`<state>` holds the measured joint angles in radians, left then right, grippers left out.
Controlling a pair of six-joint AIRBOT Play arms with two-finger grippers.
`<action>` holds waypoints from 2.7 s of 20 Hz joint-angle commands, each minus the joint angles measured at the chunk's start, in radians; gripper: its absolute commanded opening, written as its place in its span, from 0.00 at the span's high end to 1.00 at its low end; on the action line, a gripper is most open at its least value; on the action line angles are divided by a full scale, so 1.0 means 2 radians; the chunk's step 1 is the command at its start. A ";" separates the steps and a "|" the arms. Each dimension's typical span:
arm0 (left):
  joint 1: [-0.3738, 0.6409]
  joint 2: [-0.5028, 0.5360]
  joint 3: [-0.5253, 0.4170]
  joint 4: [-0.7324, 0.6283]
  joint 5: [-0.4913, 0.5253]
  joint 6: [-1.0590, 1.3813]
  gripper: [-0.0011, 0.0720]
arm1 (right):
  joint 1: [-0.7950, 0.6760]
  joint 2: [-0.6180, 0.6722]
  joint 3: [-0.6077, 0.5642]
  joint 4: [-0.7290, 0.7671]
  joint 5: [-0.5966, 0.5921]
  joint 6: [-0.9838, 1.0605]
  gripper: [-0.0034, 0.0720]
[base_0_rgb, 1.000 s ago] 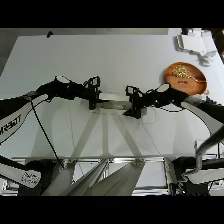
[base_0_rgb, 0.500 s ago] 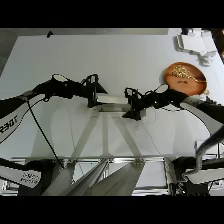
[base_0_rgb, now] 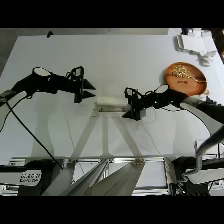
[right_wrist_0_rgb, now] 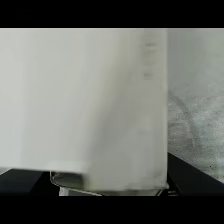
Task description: Fold the box and place the chain.
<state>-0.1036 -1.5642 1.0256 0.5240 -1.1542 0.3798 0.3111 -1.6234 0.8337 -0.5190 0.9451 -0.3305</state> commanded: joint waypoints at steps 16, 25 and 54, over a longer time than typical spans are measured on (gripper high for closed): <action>-0.059 0.023 -0.049 -0.162 0.091 -0.140 0.97 | 0.000 0.000 0.001 0.000 -0.001 0.000 0.35; -0.062 -0.033 -0.049 -0.130 0.141 -0.151 0.97 | 0.000 0.000 0.001 0.000 -0.001 0.000 0.35; -0.053 0.003 -0.050 0.093 0.001 -0.022 0.13 | 0.000 0.000 0.001 0.000 -0.001 0.000 0.35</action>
<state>-0.1986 -1.5490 0.9257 0.7086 -1.1320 0.3004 0.3111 -1.6238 0.8337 -0.5190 0.9436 -0.3302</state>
